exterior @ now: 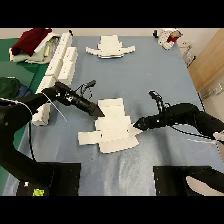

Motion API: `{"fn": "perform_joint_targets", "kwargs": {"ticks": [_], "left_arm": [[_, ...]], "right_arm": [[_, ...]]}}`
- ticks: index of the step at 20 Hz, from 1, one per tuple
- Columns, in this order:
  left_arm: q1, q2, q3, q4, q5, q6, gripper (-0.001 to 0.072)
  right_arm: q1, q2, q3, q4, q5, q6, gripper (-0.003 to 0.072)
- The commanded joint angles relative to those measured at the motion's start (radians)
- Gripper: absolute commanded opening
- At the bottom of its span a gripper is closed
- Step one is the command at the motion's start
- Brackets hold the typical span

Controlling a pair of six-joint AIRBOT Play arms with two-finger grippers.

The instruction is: Fold the box.

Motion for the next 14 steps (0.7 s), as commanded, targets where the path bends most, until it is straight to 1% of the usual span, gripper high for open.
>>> {"fn": "perform_joint_targets", "kwargs": {"ticks": [1,2,4,6,7,8,9,11,13,14], "left_arm": [[-0.001,0.001,0.019,0.000,-0.010,0.062,0.0013],[-0.001,0.007,0.035,0.000,-0.007,0.096,0.0012],[-0.003,0.042,0.052,-0.001,0.006,0.233,0.0009],[-0.014,0.095,0.051,0.008,0.045,0.310,0.0009],[-0.021,0.125,0.050,0.014,0.058,0.373,0.0008],[-0.027,0.157,0.040,0.015,0.079,0.445,0.0008],[-0.034,0.187,0.024,0.012,0.100,0.492,0.0008],[-0.053,0.251,-0.032,0.010,0.135,0.562,0.0007],[-0.078,0.325,-0.124,-0.011,0.208,0.657,0.0007],[-0.092,0.368,-0.182,-0.048,0.261,0.713,0.0007]], "right_arm": [[0.000,0.000,0.025,-0.134,-0.003,0.006,0.0303],[0.000,0.000,0.039,-0.203,-0.003,0.047,0.0303],[-0.001,0.001,0.080,-0.422,0.003,0.234,0.0303],[-0.001,0.002,0.141,-0.761,-0.013,0.628,0.0303],[-0.001,0.002,0.174,-0.893,-0.044,0.801,0.0304],[-0.001,0.002,0.207,-0.984,-0.081,0.906,0.0304],[-0.001,0.002,0.239,-1.037,-0.110,0.958,0.0304],[-0.001,0.002,0.285,-1.046,-0.124,1.006,0.0304],[-0.001,0.002,0.314,-1.047,-0.122,1.058,0.0304],[-0.001,0.002,0.324,-1.048,-0.119,1.083,0.0304]]}}
